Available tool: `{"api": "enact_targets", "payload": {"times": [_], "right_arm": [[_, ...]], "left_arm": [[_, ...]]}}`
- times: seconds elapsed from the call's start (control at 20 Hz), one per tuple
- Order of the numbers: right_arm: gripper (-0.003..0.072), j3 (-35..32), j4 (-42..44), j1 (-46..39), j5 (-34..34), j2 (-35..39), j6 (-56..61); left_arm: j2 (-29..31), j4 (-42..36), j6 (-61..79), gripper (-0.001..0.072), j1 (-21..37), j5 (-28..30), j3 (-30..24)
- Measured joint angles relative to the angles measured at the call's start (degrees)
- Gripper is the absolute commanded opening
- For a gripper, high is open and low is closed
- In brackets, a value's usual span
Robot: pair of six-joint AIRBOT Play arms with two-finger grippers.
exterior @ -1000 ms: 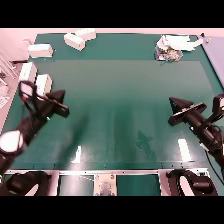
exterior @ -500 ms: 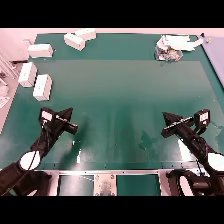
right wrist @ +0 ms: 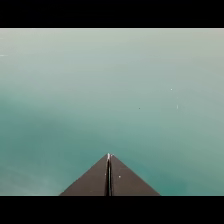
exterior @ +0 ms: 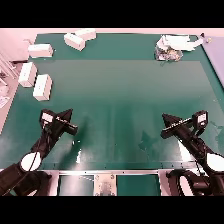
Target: Fold the box and place the chain.
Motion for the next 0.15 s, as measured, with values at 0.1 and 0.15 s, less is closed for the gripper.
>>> {"api": "enact_targets", "payload": {"times": [0.1,0.15], "right_arm": [[0.0006,0.00,0.00,0.00,0.00,0.00,0.00],[0.0006,0.00,0.00,0.00,0.00,0.00,0.00]], "left_arm": [[0.00,0.00,0.00,0.0017,0.00,0.02,-0.02],[0.00,0.00,-0.02,0.0017,0.00,0.02,-0.02]]}}
